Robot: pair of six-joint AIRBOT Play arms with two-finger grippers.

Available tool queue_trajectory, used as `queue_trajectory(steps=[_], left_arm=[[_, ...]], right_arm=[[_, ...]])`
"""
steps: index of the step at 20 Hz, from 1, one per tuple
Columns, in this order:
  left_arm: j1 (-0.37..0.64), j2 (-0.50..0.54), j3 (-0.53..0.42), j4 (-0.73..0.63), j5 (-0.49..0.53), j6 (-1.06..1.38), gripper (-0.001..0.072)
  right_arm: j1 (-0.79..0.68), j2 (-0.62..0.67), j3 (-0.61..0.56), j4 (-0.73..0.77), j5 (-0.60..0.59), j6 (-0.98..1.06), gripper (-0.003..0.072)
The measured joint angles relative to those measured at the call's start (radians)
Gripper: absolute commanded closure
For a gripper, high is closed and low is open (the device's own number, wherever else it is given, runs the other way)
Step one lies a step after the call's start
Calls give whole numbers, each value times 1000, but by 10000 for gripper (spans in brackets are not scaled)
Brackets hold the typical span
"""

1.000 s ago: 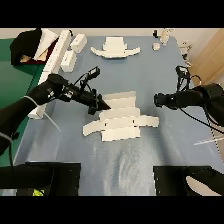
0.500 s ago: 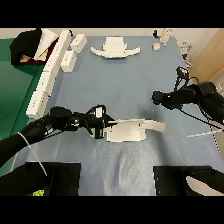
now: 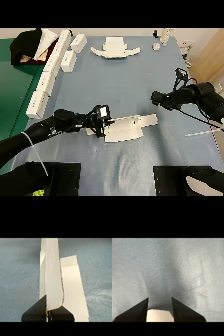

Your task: Fold the box.

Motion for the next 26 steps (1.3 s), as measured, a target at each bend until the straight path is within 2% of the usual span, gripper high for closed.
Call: queue_trajectory(steps=[2, 8, 12, 18, 26], left_arm=[[32, -27, 45, 58, -59, -71, 696], [168, -116, 206, 209, -352, -222, 696], [206, -177, 271, 234, -455, -270, 696], [217, -266, 293, 245, -534, -291, 695], [217, -287, 296, 241, -523, -298, 700]], right_arm=[[0, 0, 0, 3, 0, 0, 238], [0, 0, 0, 7, 0, 0, 238], [0, 0, 0, 7, 0, 1, 238], [0, 0, 0, 8, 0, 1, 238], [0, 0, 0, 17, 0, 1, 238]])
